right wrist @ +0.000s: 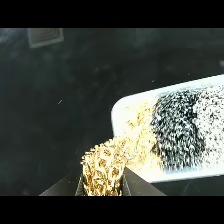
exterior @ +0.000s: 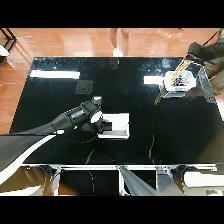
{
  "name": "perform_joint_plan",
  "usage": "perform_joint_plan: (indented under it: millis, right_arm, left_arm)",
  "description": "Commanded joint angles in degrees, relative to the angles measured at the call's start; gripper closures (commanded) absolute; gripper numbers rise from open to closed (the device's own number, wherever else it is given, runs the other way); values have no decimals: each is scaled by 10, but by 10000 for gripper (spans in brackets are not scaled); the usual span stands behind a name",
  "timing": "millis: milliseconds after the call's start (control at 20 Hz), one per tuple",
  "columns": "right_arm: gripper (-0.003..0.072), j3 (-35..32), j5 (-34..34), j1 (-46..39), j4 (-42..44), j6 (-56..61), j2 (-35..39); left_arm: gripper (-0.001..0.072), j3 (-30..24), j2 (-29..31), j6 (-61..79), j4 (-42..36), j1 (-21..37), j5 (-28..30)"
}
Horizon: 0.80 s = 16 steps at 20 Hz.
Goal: Fold the box and place the chain.
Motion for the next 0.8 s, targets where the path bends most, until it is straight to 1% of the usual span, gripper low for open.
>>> perform_joint_plan:
  millis: [0, 200, 400, 600, 750]
  right_arm:
    - [667, 0, 66, 0, 16, -63, 65]
    - [668, 0, 81, 1, 56, -82, 146]
    - [668, -12, 106, 18, 57, -85, 227]
    - [668, -49, 128, 76, 55, -88, 301]
    - [668, -61, 170, 131, 56, -80, 328]
  left_arm:
    - [692, 0, 0, 0, 0, 0, -1]
    - [692, 0, 0, 0, -5, 0, -3]
    - [692, 0, 0, 0, -7, 0, -4]
    - [692, 0, 0, 1, -6, 0, -1]
    - [692, 0, 0, 1, -6, 0, 1]
